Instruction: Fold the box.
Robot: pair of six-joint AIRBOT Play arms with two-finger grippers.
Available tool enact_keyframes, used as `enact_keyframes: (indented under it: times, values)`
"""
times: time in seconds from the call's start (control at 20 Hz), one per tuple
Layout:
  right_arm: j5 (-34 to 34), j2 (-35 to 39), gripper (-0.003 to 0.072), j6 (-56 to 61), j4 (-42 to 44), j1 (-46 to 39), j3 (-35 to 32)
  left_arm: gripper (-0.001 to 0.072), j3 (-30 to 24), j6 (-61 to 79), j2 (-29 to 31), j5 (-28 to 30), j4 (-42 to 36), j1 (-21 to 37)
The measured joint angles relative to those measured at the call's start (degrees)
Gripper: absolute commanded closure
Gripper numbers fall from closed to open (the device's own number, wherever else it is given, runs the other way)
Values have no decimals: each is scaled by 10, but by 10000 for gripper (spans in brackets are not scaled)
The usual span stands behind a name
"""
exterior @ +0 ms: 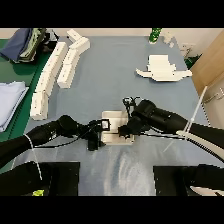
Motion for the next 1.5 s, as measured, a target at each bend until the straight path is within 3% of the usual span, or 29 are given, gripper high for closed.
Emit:
enact_keyframes:
  times: [0.15, 0.25, 0.3, 0.35, 0.65, 0.7, 0.75, 0.8, 1.5]
  values:
    - [-11, -24, 322, 44, -14, 10, 12, 262, 0, 0, 0, 0, 0, 0]
    - [-14, -32, 499, 63, -17, 14, 16, 262, 0, 0, 0, 0, 0, 0]
    - [-17, -35, 636, 71, -21, 15, 16, 262, 0, 0, 0, 0, 0, 0]
    - [-22, -36, 682, 80, -23, 14, 17, 262, 0, -1, 0, 0, 0, 0]
    - [-20, -40, 682, 90, -24, 16, 19, 262, 0, -1, 0, 0, 0, 0]
    - [-20, -40, 630, 91, -24, 16, 19, 262, 0, -1, 0, 0, 0, 0]
    - [-20, -40, 420, 90, -23, 16, 19, 262, 0, -1, 0, 0, 0, 0]
    - [-23, -41, 281, 90, -19, 17, 18, 262, 0, -1, 0, 0, 0, 0]
    - [-51, -29, 278, 94, -9, 17, 21, 262, 0, 0, 0, 0, 0, 0]
